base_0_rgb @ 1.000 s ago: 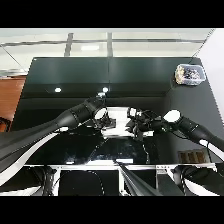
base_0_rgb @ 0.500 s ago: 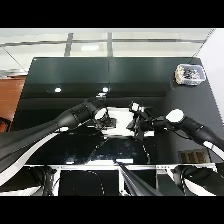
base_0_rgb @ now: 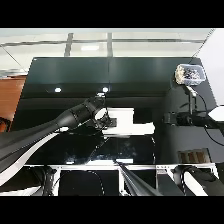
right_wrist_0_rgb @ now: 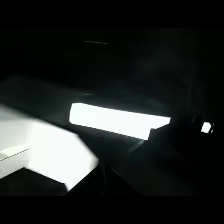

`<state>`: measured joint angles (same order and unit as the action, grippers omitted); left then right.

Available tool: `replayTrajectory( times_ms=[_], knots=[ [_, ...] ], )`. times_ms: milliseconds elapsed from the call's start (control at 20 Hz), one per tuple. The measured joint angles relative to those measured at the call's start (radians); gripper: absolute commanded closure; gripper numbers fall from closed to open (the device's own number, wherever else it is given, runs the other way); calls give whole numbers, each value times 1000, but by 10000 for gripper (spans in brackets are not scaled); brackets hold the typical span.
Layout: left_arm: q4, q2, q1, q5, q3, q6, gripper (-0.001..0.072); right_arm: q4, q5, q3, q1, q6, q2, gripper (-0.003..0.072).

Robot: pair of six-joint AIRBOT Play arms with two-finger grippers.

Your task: Fold the box and place the chain.

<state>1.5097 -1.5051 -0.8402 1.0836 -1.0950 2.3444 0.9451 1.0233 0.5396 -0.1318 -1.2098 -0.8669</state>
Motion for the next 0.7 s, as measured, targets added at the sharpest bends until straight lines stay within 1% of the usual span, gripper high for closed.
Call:
replayTrajectory(
  times_ms=[100,250,450,600,650,700],
  knots=[
    [-1,0,0,0,0,3,683,18,24,-36,-53,-74,-16,672],
    [-4,0,0,0,0,3,683,-21,58,-80,-60,-104,-78,671],
    [-7,0,0,-1,0,4,683,-171,72,-102,23,-16,-201,671],
    [-8,0,0,-1,0,8,683,-277,47,-103,89,48,-257,668],
    [-8,0,0,-1,0,6,683,-305,41,-97,105,69,-267,654],
    [-8,0,0,-1,0,6,683,-330,41,-89,116,90,-274,528]
  ],
)
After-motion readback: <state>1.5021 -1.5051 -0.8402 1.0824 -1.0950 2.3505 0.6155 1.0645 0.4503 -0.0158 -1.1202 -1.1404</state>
